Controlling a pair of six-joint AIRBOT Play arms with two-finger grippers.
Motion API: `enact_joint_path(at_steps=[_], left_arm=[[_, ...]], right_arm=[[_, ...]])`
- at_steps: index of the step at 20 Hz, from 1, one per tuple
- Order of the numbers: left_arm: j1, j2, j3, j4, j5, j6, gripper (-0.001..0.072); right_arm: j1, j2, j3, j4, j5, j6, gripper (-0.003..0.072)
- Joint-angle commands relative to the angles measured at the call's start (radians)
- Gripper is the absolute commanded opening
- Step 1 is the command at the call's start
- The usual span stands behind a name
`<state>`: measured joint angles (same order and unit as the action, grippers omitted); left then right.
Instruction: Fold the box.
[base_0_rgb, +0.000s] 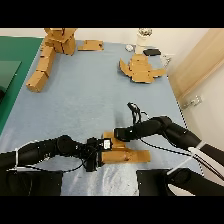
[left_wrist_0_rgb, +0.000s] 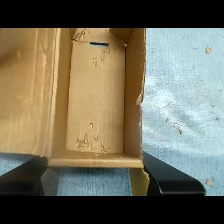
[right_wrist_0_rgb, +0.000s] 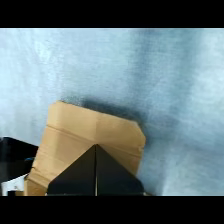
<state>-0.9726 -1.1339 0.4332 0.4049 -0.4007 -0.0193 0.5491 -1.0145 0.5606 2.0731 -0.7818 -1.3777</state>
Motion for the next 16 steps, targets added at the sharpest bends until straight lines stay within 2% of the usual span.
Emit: enact_joint_path(at_steps=[1,9,10,13,16], left_arm=[[0.0,-0.001,0.001,0.0,0.0,0.0,0.0545],[0.0,-0.001,0.001,0.0,0.0,0.0,0.0545],[0.0,-0.001,0.001,0.0,0.0,0.0,0.0545],[0.0,-0.001,0.001,0.0,0.0,0.0,0.0544],[0.0,-0.001,0.001,0.0,0.0,0.0,0.0545]], right_arm=[[0.002,-0.069,0.007,-0.012,-0.006,-0.074,0.0002],[-0.001,-0.04,0.024,-0.037,-0.046,-0.1,0.0001],[-0.002,-0.01,0.053,-0.083,-0.098,-0.096,0.0001],[-0.001,0.145,0.181,-0.323,-0.355,-0.003,0.0001],[-0.001,0.341,0.23,-0.424,-0.612,-0.062,0.0001]])
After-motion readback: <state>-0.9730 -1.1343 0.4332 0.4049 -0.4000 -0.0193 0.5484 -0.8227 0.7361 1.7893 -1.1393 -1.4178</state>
